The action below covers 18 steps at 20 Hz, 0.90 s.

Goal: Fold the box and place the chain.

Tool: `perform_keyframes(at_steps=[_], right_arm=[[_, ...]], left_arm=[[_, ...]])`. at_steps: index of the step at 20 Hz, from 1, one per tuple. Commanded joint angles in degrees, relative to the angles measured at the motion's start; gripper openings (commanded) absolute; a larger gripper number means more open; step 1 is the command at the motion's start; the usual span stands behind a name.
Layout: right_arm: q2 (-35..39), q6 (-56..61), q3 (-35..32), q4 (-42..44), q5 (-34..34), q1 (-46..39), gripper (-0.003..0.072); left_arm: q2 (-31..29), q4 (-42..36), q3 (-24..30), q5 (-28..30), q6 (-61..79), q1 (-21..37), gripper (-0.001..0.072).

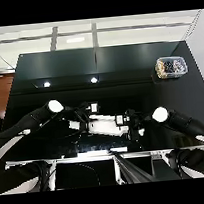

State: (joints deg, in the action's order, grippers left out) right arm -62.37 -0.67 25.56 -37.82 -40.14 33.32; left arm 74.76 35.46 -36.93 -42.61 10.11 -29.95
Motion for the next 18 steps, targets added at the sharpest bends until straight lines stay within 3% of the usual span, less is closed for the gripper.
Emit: perform_keyframes(at_steps=[1,9,18], right_arm=[[-0.11,-0.2,-0.17,2.27,0.42,-1.92,0.0669],[-0.11,-0.17,-0.26,4.17,-3.8,-2.49,0.0669],[-0.11,0.46,-0.28,9.29,-0.24,-2.51,0.0669]], left_arm=[[-0.04,-0.09,-0.07,-0.02,-0.07,0.02,0.0026],[-0.04,-0.09,-0.07,-0.02,-0.17,0.02,0.0026],[-0.04,-0.09,-0.07,-0.04,-0.5,0.02,0.0026]])
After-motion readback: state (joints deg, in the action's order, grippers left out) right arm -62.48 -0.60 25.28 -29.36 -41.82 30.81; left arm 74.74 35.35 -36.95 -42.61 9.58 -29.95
